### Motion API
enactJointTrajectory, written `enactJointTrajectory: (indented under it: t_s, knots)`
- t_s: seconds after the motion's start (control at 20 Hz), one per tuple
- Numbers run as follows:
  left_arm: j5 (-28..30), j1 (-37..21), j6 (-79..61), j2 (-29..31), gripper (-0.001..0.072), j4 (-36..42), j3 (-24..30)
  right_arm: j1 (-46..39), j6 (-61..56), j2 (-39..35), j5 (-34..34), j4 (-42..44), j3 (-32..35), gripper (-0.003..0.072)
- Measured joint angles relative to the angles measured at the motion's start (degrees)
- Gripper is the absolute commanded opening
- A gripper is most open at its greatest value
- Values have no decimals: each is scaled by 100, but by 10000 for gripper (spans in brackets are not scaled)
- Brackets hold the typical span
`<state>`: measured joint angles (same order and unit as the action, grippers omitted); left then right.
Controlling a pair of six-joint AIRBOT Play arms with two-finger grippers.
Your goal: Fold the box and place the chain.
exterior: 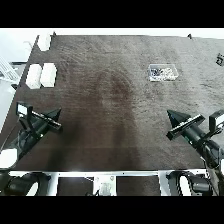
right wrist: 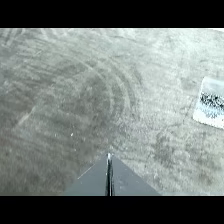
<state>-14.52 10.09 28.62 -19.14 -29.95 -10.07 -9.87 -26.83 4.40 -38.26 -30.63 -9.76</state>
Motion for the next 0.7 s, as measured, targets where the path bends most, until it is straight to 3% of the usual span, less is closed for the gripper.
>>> enactJointTrajectory:
  t_s: [0.7]
  knots:
    - [37,22,2,39,22,44,179,0,-20,-284,17,0,380,4]
